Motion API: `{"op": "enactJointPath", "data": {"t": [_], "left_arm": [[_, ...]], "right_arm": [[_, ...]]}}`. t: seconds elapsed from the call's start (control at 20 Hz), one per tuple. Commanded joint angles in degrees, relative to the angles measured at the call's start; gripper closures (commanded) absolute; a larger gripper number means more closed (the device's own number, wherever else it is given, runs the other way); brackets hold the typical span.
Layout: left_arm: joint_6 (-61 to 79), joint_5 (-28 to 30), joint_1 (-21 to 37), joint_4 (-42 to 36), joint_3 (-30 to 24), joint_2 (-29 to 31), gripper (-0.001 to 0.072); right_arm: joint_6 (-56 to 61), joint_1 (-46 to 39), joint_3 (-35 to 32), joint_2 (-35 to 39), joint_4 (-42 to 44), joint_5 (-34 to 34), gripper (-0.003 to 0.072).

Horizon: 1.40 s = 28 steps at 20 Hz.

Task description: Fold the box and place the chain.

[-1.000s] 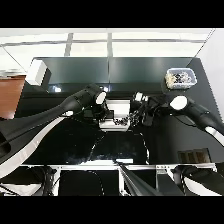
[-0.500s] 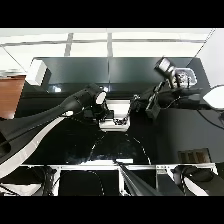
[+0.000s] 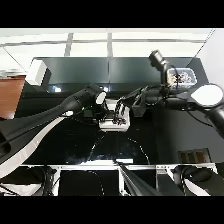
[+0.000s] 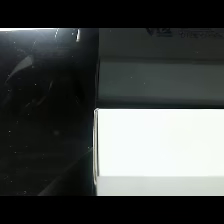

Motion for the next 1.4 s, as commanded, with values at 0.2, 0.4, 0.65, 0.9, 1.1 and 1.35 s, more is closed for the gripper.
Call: {"op": "enactJointPath", "data": {"t": [0.2,0.4,0.65,0.9,1.1,1.35], "left_arm": [[-0.02,0.15,0.02,0.0,0.04,-0.02,0.068],[-0.74,0.92,-0.22,-1.97,0.04,-0.04,0.068],[-3.72,5.07,-0.37,-3.39,0.04,-0.02,0.0679],[-4.94,4.59,-0.37,-3.39,0.07,0.02,0.0637],[-3.04,1.38,-0.42,-2.8,3.63,0.31,0.0124],[3.43,-1.7,-0.11,2.91,7.43,8.2,0.0078]], "right_arm": [[2.27,-4.83,-1.31,-0.37,-6.32,1.03,0.0204],[2.27,-16.17,-1.16,3.28,-6.4,6.75,0.0204],[2.27,-20.55,-1.22,3.34,-6.82,11.41,0.0204],[2.25,-20.48,-1.22,3.34,-6.82,11.37,0.0204],[2.25,-20.5,-1.22,3.34,-6.82,10.4,0.0204],[2.25,-20.5,-1.22,3.34,-7.52,10.88,0.0203]]}}
